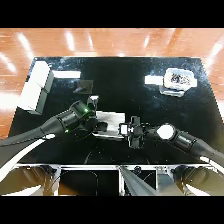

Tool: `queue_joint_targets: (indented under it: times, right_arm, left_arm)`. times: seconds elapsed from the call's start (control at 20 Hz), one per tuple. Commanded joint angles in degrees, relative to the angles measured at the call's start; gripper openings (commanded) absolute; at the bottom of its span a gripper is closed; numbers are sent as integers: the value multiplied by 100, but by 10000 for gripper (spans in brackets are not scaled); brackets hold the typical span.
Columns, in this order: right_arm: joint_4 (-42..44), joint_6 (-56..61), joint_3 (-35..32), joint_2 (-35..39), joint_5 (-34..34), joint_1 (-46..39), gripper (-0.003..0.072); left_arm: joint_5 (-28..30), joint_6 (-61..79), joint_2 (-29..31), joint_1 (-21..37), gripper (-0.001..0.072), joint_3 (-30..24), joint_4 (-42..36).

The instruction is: Fold the box and place the chain.

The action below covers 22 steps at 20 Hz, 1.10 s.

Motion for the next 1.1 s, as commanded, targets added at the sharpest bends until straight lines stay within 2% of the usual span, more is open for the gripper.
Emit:
queue_joint_targets:
  times: [0.0,0.3,0.4,0.45,0.5,0.65,0.7,0.75,1.05]
  right_arm:
    - [339,-2,4,-11,-170,42,302]
    - [505,0,4,-22,-173,55,304]
    - [505,2,4,-22,-170,55,344]
    - [507,4,4,-22,-166,55,489]
    - [505,7,4,-22,-157,52,526]
    - [503,7,4,-22,-146,52,523]
    - [501,7,4,-22,-144,52,437]
    - [501,4,4,-22,-144,52,419]
    - [483,4,4,-22,-146,52,416]
  left_arm:
    - [-20,-2,0,-2,20,-2,-42]
    - [-7,107,-2,-2,18,-2,-68]
    - [-13,105,-2,-2,19,-2,-83]
    - [-13,105,-2,-2,18,-2,-85]
    - [-15,103,-2,-2,18,-2,-85]
    - [-28,103,-2,-2,19,-2,-87]
    - [-28,103,-2,-2,19,-2,-87]
    - [-28,103,-2,-2,18,-2,-87]
    - [-28,101,-2,-2,19,-2,-90]
